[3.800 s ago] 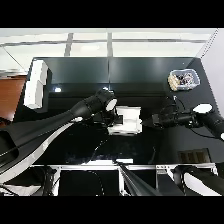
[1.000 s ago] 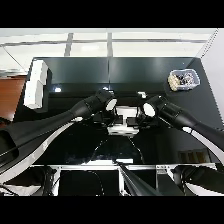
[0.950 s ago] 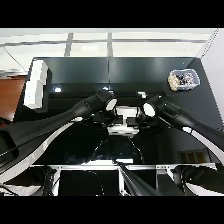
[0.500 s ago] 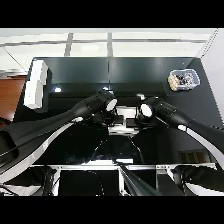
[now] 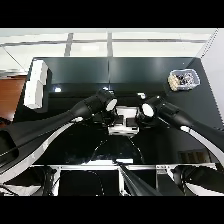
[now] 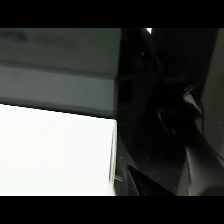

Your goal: Fold the box and place the chain.

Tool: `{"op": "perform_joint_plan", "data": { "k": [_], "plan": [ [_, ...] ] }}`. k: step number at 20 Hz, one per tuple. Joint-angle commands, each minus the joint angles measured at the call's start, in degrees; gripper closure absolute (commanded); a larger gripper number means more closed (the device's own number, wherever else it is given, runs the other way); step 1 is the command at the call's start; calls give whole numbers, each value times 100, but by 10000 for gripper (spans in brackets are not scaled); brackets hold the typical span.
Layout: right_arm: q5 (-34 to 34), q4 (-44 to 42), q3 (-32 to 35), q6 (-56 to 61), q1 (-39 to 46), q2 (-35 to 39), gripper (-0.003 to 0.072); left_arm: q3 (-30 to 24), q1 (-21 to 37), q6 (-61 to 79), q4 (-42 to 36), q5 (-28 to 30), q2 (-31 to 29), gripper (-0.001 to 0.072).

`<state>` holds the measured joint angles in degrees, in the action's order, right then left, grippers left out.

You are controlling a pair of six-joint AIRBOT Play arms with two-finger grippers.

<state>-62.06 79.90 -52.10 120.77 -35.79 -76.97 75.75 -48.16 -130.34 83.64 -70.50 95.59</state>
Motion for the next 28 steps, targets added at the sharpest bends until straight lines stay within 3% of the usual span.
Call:
{"op": "perform_joint_plan", "data": {
  "k": [1, 3, 5, 9, 10, 13, 14, 15, 17, 20, 26, 28],
  "plan": [
    [-66, 13, -13, -229, 4, 540, 347, 4, 2, -20, -15, -2, 2, 684],
    [-317, 101, -140, -474, 46, 1099, 347, 4, 2, -20, -15, 0, 2, 684],
    [-459, 737, -214, -516, 157, 1727, 347, 4, 2, -17, -15, 0, 2, 684],
    [-573, 3637, -181, -516, 625, 2225, 347, 4, 2, -17, -15, -4, 2, 684],
    [-267, 4026, -83, -516, 898, 2223, 348, 4, 2, -20, -15, -4, 2, 684],
    [1425, 3904, 476, -212, 2037, 2175, 327, 4, 4, -17, -13, -4, 2, 684],
    [1834, 3709, 678, 278, 2452, 2048, 83, 4, 2, -17, -13, -4, 2, 684],
    [1845, 3169, 713, 433, 2837, 1797, 23, 4, 4, -17, -13, -4, 2, 684],
    [1904, 1910, 645, -55, 3547, 1150, 24, 4, 4, -17, -13, -2, 2, 684],
    [1696, 1342, -409, -595, 4155, 179, 26, 4, 7, -17, -13, 57, 2, 684],
    [181, 1351, -4181, -599, 4701, -2177, 26, 4, 4, -15, -13, 85, 2, 684],
    [-72, 1344, -5115, -597, 4760, -2881, 27, 4, 2, -15, -15, 92, 2, 684]
  ]
}}
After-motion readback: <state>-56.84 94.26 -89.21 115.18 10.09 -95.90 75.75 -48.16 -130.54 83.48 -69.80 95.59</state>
